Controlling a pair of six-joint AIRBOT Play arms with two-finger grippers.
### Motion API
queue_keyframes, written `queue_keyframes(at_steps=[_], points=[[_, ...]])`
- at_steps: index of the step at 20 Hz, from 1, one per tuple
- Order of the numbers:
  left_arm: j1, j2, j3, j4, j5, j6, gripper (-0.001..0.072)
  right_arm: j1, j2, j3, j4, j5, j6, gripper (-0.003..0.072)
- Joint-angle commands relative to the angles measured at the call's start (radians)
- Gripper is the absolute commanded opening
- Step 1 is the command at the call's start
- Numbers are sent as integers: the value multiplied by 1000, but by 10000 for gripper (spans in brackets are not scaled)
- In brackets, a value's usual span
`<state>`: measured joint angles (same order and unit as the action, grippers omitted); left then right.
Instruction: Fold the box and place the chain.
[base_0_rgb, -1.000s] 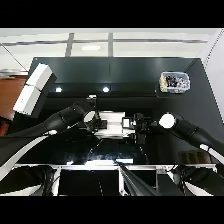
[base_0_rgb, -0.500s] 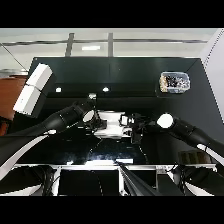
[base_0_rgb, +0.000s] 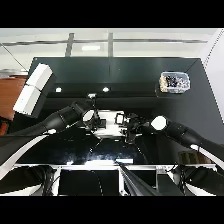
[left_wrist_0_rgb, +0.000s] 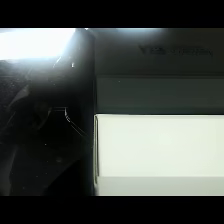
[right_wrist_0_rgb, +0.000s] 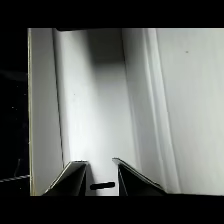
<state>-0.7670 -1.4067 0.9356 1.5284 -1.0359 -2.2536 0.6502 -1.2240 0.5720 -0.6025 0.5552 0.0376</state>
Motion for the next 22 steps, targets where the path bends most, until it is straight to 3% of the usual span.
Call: queue_keyframes(at_steps=[1,2,4,5,7,8,10,12,15,20,22], points=[[0,-1,0,-3,3,-1,31,6,-8,0,8,-24,13,295],[0,-1,0,-3,3,-1,31,6,-8,0,8,-25,13,382],[0,-1,0,-3,3,-1,31,6,-8,0,8,-25,13,301],[0,-1,0,-3,3,-1,31,6,-8,0,8,-25,13,309],[0,-1,0,-3,3,-1,31,6,-8,0,8,-26,13,434],[0,-1,0,-3,3,-1,31,6,-8,0,8,-29,13,430],[0,-1,0,-4,3,-1,31,-1,-7,0,5,-29,13,186],[0,-1,0,-4,2,0,31,-29,12,0,-1,-19,75,22],[-1,-1,0,-13,-19,2,32,-150,93,1,-61,67,456,23],[-1,-1,0,-23,-21,2,31,-471,283,1,-65,409,887,23],[-1,-1,0,-22,-20,4,31,-614,304,-1,-114,555,1072,24]])
